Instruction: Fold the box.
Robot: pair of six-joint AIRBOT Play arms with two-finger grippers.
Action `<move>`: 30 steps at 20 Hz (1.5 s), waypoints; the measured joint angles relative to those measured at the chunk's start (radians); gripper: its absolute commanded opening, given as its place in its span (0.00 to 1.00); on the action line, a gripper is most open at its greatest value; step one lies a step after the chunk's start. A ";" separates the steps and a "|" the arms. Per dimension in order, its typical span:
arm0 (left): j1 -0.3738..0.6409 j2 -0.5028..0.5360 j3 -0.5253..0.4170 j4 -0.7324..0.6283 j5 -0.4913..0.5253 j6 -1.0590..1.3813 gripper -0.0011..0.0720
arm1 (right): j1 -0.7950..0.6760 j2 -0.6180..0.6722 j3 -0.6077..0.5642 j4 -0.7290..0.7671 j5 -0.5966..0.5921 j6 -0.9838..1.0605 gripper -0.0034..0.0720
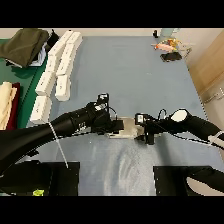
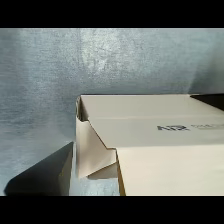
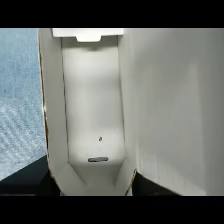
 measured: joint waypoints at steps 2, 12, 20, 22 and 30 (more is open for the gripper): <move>-0.010 -0.022 0.025 0.024 -0.030 -0.016 0.53 | 0.000 0.000 0.000 0.000 0.000 0.000 0.67; -0.040 -0.161 0.150 0.097 -0.147 -0.053 0.46 | 0.000 0.000 0.000 0.000 0.000 0.000 0.67; -0.044 -0.210 0.179 0.089 -0.188 -0.072 0.46 | 0.000 0.000 0.000 0.000 0.000 0.000 0.67; -0.045 -0.222 0.188 0.087 -0.203 -0.074 0.46 | 0.000 0.000 0.000 0.000 0.000 0.000 0.67; -0.047 -0.253 0.215 0.102 -0.250 -0.093 0.03 | 0.000 0.000 0.000 0.000 0.000 0.000 0.67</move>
